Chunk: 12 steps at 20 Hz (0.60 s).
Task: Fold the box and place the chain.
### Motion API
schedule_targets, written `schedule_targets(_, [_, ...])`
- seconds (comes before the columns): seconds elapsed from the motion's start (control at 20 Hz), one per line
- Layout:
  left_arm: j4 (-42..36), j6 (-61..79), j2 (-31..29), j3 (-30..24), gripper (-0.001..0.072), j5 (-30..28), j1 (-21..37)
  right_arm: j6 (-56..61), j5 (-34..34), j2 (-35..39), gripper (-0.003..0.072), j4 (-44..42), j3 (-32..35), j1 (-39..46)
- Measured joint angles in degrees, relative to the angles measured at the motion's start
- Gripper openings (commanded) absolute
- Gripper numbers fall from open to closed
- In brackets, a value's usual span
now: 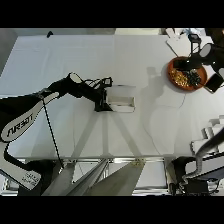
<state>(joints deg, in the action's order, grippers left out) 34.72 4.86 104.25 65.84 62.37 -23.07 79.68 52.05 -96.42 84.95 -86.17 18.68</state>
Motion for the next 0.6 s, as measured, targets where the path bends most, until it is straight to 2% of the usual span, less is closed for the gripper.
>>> schedule_targets(0.45, [0.00,0.00,0.00,0.00,0.0207,0.00,0.00,-0.66,14.73,14.51,0.0011,1.20,0.33,-0.13])
schedule_targets(0.6, [0.02,0.00,0.00,0.00,0.0207,0.00,0.00,-0.68,17.44,19.06,0.0011,0.24,2.82,-0.83])
